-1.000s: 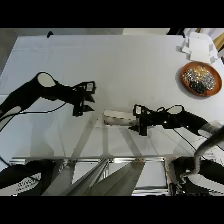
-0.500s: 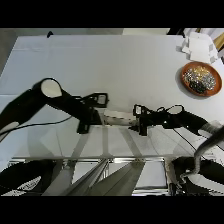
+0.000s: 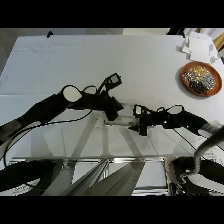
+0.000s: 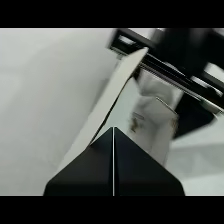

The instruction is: Fold the box and place the chain.

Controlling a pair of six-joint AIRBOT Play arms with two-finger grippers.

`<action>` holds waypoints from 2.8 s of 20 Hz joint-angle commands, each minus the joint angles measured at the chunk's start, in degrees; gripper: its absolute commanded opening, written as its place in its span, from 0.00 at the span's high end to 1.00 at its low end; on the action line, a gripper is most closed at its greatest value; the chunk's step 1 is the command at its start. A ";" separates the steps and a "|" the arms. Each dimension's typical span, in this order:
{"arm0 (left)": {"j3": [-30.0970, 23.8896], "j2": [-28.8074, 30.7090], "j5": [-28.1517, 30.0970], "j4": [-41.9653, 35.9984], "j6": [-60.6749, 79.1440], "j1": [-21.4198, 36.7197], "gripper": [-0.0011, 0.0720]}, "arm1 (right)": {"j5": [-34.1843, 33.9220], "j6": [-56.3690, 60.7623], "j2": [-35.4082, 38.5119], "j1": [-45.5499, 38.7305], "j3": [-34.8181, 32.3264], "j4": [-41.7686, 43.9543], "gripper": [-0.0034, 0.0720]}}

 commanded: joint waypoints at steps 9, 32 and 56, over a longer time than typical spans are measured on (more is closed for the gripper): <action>0.00 -5.60 11.10 20.92 -30.69 -0.20 0.98 | 0.00 0.00 0.00 0.02 0.00 0.00 0.45; -5.97 0.59 -15.67 34.36 12.39 3.63 0.97 | 0.00 0.00 0.00 0.02 0.00 0.00 0.45; -7.34 -1.68 -7.48 21.31 34.23 7.04 0.53 | 0.00 0.00 0.00 0.02 0.00 0.00 0.45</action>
